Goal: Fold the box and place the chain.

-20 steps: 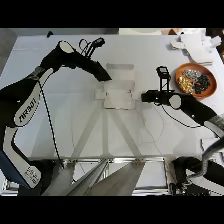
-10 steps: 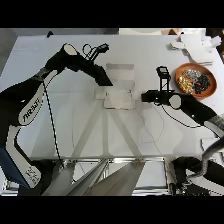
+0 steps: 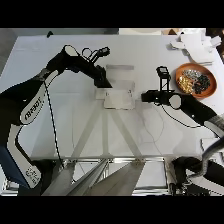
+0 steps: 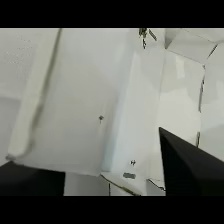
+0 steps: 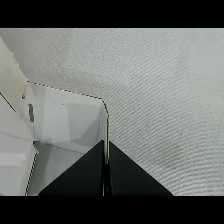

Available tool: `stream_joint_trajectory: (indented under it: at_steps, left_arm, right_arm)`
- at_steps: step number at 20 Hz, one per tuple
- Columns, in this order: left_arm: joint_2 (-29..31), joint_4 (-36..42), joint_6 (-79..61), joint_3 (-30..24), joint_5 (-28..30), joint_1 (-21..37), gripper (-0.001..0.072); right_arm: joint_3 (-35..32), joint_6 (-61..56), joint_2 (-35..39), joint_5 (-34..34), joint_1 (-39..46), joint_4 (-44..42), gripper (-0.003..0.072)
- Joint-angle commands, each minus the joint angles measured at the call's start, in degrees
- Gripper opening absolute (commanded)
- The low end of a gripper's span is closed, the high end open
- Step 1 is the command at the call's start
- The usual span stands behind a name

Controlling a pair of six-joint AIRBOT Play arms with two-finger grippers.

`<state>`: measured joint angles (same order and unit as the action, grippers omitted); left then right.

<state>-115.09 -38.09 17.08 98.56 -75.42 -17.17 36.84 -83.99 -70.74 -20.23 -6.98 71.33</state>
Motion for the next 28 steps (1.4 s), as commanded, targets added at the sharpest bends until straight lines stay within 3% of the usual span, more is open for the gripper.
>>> stream_joint_trajectory:
  at_steps: [1, 4, 5, 8, 28]
  left_arm:
    - [-0.85, 2.69, -3.21, 0.00, -0.02, -0.04, 0.0548]
    - [-1.40, 2.58, -3.82, 0.00, -0.11, -0.04, 0.0326]
    - [-1.46, 2.60, -3.82, 0.00, -0.22, 0.00, 0.0298]
    - [-1.51, 2.60, -4.33, 0.00, -0.79, 0.09, 0.0008]
    - [-1.49, 2.67, -5.25, 0.00, -1.97, 0.04, 0.0009]
  right_arm:
    - [0.04, 0.00, 0.04, 0.00, 0.02, 0.00, 0.0007]
    - [0.04, 0.00, 0.04, 0.00, 0.02, 0.00, 0.0007]
    - [0.04, 0.00, 0.04, 0.00, 0.02, 0.02, 0.0007]
    - [0.04, 0.00, 0.04, 0.00, 0.02, 0.00, 0.0007]
    - [0.04, -0.02, 0.04, 0.09, 0.02, 0.00, 0.0007]
